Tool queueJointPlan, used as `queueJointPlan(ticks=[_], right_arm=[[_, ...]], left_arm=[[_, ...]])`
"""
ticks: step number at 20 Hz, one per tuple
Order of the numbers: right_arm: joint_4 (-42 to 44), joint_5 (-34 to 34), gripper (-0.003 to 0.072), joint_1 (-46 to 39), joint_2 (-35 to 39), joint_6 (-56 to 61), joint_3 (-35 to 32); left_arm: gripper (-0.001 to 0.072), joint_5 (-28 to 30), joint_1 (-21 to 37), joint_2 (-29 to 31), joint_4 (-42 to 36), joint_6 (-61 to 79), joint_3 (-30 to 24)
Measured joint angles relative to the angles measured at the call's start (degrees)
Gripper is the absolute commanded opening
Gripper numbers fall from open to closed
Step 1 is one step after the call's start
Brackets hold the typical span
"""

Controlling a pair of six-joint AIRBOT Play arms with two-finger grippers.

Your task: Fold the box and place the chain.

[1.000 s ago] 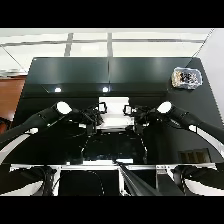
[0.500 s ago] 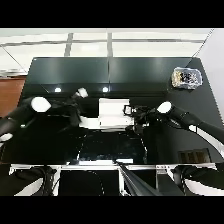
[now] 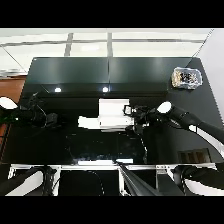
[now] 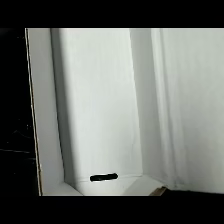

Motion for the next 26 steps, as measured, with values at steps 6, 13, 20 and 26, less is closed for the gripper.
queueJointPlan(ticks=[6,13,20,26], right_arm=[[0.02,-0.02,0.0238,0.00,0.02,0.00,0.00],[0.02,-0.02,0.0238,0.00,0.00,0.02,0.00],[0.02,-0.02,0.0238,0.00,0.00,0.02,0.00],[0.02,-0.02,0.0238,0.00,0.02,0.02,0.00]], left_arm=[[0.0024,2.16,-4.22,-9.90,-17.84,2.01,-1.57],[0.0028,5.81,-13.62,-15.19,-22.86,6.01,-0.22],[0.0638,4.39,-16.20,-16.13,-28.70,11.87,2.56],[0.0634,-0.68,-16.61,-16.22,-30.38,12.87,6.21]])
